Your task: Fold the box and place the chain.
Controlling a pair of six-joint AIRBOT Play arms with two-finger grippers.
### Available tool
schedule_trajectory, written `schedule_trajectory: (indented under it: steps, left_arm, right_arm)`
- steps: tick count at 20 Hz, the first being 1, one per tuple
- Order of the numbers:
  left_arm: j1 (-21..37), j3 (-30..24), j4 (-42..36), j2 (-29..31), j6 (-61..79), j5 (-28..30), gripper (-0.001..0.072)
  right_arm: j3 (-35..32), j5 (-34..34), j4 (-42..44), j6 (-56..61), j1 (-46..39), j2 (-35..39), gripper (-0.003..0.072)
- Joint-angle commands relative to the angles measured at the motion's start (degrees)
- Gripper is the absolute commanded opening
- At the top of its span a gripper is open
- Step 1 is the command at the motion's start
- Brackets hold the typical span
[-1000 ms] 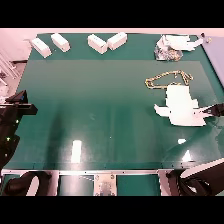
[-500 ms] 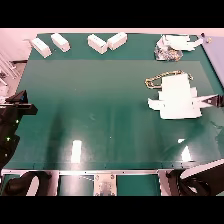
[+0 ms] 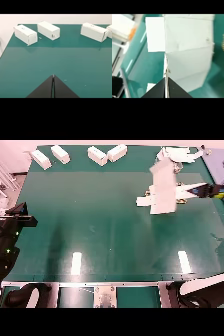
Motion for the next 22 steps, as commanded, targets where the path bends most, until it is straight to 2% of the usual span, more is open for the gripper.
schedule_trajectory:
  steps: [1,6,9,12,17,19,22]
  left_arm:
    - [0.00,0.04,0.02,0.04,0.00,0.00,0.0021]
    - [0.00,0.04,0.02,0.04,0.00,0.00,0.0021]
    - [0.00,0.04,0.02,0.04,0.00,0.00,0.0021]
    - [0.00,0.04,0.02,0.04,0.00,0.02,0.0021]
    - [0.00,0.04,0.02,0.04,0.00,0.00,0.0021]
    - [0.00,0.04,0.02,0.04,0.00,0.02,0.0021]
    - [0.00,0.04,0.02,0.04,0.00,0.02,0.0021]
  right_arm:
    - [-3.61,-0.17,4.76,0.50,10.56,2.23,0.0006]
    - [-4.55,-3.63,13.33,0.63,22.91,2.45,0.0005]
    - [-6.97,-15.76,11.85,1.81,26.93,2.45,0.0004]
    - [-12.76,-32.44,7.10,7.96,30.47,2.45,0.0003]
    - [-23.12,-51.34,3.89,9.27,36.39,2.38,0.0002]
    - [-26.03,-54.36,2.03,9.27,37.42,2.38,0.0003]
    - [-26.62,-54.86,-1.33,9.05,37.48,2.38,0.0002]
